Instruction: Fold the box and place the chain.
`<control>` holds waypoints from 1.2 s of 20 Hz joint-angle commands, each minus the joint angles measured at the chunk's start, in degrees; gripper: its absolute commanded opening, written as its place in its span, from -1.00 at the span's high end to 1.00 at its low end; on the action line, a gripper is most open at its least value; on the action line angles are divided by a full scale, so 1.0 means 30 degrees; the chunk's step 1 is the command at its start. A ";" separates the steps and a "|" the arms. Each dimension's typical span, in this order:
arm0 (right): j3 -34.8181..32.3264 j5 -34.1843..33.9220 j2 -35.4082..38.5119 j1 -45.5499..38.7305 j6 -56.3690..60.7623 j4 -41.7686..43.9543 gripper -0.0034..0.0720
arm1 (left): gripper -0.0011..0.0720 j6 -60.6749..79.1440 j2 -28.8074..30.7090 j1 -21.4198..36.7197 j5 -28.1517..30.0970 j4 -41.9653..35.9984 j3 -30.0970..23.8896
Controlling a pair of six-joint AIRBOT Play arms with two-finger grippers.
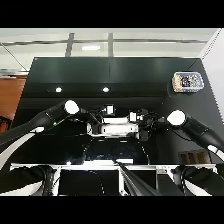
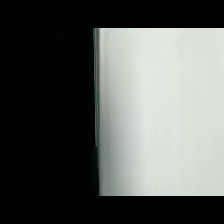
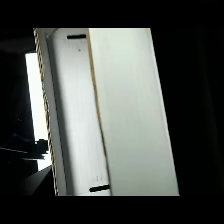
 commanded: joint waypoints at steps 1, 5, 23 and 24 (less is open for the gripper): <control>0.0000 0.0328 -0.1020 -0.0896 -0.0729 0.0474 -0.88 | 0.91 -0.0015 0.0000 -0.0007 -0.0044 -0.0058 0.0000; 0.0000 0.0816 -0.1880 -0.1144 -0.2426 0.2113 -0.88 | 0.91 -0.0015 0.0000 -0.0007 -0.0029 -0.0058 0.0000; 0.0000 0.0590 -0.3461 -0.0896 -0.3126 0.1137 -0.88 | 0.91 -0.0015 0.0000 -0.0007 -0.0015 -0.0058 0.0000; 0.0000 0.0590 -0.3461 -0.0896 -0.3126 0.1137 -0.88 | 0.91 -0.0015 0.0000 -0.0007 -0.0015 -0.0058 0.0000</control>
